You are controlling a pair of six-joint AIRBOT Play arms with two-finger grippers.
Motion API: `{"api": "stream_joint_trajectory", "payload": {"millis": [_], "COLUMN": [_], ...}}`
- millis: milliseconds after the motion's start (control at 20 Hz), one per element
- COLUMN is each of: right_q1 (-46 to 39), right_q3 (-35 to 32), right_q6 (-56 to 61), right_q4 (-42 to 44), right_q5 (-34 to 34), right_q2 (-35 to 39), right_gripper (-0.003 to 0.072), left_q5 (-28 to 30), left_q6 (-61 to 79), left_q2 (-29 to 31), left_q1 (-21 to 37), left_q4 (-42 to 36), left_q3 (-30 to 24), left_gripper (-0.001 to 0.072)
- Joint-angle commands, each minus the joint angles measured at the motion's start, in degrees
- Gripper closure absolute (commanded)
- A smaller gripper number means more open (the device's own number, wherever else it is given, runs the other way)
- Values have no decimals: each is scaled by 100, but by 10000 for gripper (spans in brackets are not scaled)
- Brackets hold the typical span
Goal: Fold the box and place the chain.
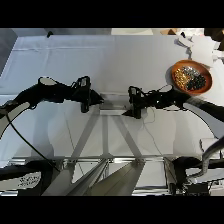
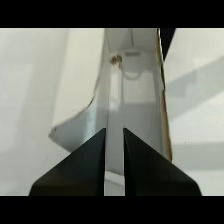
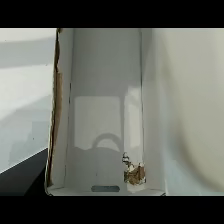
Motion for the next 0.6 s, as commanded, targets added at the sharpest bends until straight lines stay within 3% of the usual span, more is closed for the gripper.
{"api": "stream_joint_trajectory", "payload": {"millis": [0, 100, 200, 350, 550], "right_q1": [2, 2, 2, 2, 2], "right_q3": [0, 0, 0, 0, 0], "right_q6": [4, 4, 4, 4, 4], "right_q4": [4, 4, 4, 4, 4], "right_q5": [-9, -9, -9, -9, -9], "right_q2": [-2, -2, -2, -2, -2], "right_gripper": [170, 170, 170, 170, 170], "left_q5": [-2, 2, 4, -2, 227], "left_q6": [-538, -890, -1248, -2267, -6168], "left_q2": [588, 929, 1281, 1648, 1657], "left_q1": [0, 26, 74, 404, 1001], "left_q4": [35, 98, 546, 1449, 2568], "left_q3": [0, 0, 0, 2, 2], "left_gripper": [585, 587, 699, 700, 703]}}
